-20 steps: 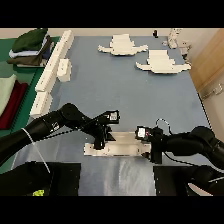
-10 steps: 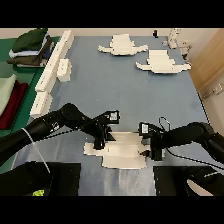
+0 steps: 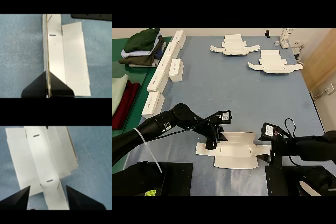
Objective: Fold the box.
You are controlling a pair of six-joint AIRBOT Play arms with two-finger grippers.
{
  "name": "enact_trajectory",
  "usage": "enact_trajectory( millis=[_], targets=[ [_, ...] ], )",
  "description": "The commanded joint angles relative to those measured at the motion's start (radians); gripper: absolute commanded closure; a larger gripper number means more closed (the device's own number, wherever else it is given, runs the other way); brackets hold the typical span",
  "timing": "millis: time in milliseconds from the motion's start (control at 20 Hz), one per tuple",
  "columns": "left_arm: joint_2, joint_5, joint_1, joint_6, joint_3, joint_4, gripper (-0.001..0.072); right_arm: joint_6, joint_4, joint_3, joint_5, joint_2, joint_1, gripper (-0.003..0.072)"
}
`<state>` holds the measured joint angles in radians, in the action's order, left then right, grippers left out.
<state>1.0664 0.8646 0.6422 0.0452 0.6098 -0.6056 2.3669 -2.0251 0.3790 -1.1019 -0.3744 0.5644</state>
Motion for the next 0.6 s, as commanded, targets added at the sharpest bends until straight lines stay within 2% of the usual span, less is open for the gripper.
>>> enact_trajectory(
  millis=[0,250,400,550],
  targets=[
    [-0.001,0.0,0.0,0.0,0.001,0.0,0.0694,-0.272,0.095,0.0,0.003,0.076,0.138,-0.0027],
    [-0.001,0.0,0.0,0.0,0.001,0.0,0.0694,-0.584,0.333,0.0,0.13,-0.027,0.47,-0.0018],
    [-0.001,0.0,0.0,0.0,0.001,0.0,0.0694,-0.932,0.553,0.0,0.188,-0.119,0.726,-0.0017],
    [-0.001,0.0,0.0,0.0,0.001,0.0,0.0694,-1.382,0.893,0.0,0.161,-0.204,0.995,-0.0017]
  ],
)
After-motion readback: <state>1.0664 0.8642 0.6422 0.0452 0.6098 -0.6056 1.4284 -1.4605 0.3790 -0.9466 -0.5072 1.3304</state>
